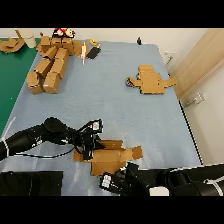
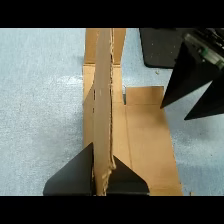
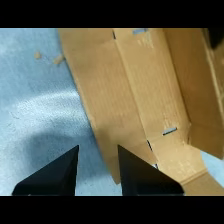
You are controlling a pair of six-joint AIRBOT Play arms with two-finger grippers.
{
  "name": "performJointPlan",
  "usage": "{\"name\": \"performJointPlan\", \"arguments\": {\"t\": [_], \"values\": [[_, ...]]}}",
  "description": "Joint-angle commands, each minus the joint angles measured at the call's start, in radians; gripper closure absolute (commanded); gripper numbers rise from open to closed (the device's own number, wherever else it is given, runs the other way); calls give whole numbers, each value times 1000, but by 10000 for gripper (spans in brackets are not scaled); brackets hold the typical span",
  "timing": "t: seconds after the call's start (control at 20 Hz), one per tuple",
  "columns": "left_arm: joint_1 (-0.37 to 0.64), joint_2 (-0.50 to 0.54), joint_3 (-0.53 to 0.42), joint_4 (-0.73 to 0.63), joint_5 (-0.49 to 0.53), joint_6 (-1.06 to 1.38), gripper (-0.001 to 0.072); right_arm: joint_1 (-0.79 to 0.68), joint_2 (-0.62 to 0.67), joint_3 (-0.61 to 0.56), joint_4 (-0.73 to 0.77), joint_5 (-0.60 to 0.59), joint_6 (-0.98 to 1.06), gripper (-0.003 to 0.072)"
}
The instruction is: Fold the box.
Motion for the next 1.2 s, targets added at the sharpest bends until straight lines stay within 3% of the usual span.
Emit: {"name": "performJointPlan", "arguments": {"t": [0.0, 0.45, 0.65, 1.0, 1.15], "values": [[0, 1, 0, 0, 0, 0, 698, 14, -31, 0, -26, 32, 16, 309], [0, 1, 0, 0, 0, 0, 697, -3, -125, -2, -132, -4, 43, 310], [0, 1, 0, 0, 0, 0, 697, -5, -120, 24, -163, -21, 68, 311], [0, 0, 0, 0, 0, 0, 697, -6, -99, 76, -229, -155, 127, 311], [0, 1, 0, 0, 0, 0, 697, -6, -99, 76, -258, -142, 148, 311]]}}
